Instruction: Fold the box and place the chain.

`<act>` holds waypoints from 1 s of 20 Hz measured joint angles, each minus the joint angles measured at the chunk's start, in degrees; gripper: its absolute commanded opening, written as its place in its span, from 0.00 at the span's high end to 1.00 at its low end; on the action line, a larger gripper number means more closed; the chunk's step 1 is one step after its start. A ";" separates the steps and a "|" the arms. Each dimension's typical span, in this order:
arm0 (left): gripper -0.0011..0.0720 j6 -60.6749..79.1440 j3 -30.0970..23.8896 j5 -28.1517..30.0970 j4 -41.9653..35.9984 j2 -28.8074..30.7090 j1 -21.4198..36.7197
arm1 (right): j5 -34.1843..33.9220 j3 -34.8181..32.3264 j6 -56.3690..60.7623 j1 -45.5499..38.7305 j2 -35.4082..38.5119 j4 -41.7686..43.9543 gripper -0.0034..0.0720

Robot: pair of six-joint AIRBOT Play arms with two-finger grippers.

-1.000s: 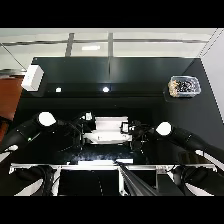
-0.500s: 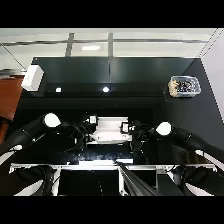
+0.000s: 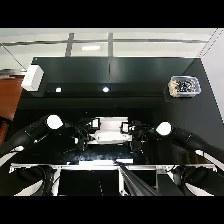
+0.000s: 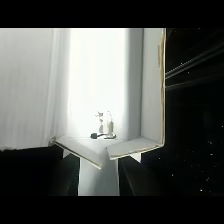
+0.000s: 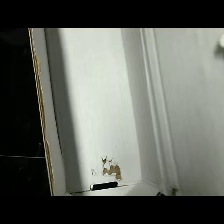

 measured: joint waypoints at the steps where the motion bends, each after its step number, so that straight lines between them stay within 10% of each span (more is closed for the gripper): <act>1: 0.60 0.02 0.00 0.02 -0.11 0.00 0.00 | 0.00 0.00 0.00 0.00 0.00 0.00 0.41; 7: 0.62 0.22 0.00 0.33 -4.22 -0.02 -0.09 | 0.04 0.00 0.02 -0.02 0.02 0.00 0.41; 11: 0.90 0.24 0.00 0.70 -5.53 -0.48 -1.22 | 0.04 0.00 0.00 -0.02 0.02 -0.04 0.41; 20: 0.88 0.20 0.02 7.58 -5.86 -0.98 -5.99 | 0.02 0.00 0.07 -0.02 0.00 0.02 0.41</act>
